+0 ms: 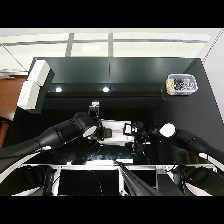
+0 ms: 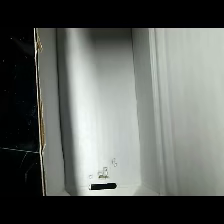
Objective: Fold the box and place the chain.
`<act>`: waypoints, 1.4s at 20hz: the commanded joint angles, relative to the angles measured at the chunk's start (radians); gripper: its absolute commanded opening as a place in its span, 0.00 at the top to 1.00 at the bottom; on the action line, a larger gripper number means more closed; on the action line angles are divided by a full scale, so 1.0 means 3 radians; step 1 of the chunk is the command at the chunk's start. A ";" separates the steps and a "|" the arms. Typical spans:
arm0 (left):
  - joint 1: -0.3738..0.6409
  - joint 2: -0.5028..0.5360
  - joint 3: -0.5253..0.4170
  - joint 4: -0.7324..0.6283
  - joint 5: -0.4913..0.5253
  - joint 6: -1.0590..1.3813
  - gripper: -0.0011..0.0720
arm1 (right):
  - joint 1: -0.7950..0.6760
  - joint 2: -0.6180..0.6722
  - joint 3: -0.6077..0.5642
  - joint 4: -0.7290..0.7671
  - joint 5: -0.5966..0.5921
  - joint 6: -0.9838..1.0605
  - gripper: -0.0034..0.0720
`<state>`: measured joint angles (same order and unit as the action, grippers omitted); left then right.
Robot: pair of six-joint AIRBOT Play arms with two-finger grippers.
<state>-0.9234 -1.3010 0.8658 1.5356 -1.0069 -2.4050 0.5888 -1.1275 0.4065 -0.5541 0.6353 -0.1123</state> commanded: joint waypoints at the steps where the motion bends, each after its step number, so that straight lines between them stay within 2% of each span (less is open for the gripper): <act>1: -0.0003 -0.0060 0.0070 -0.0006 -0.0033 -0.0027 0.66 | 0.0000 0.0000 0.0001 0.0000 0.0000 0.0001 0.53; 26: -0.0058 -0.0168 0.0074 0.0000 -0.0076 -0.0113 0.69 | 0.0000 0.0000 0.0001 0.0000 -0.0001 0.0001 0.53; 27: -0.0058 -0.0168 0.0074 -0.0001 -0.0078 -0.0114 0.77 | 0.0000 0.0000 0.0001 0.0000 0.0000 0.0001 0.53; 28: -0.0058 -0.0168 0.0074 -0.0003 -0.0076 -0.0114 0.80 | 0.0000 0.0000 0.0001 0.0000 0.0000 0.0001 0.53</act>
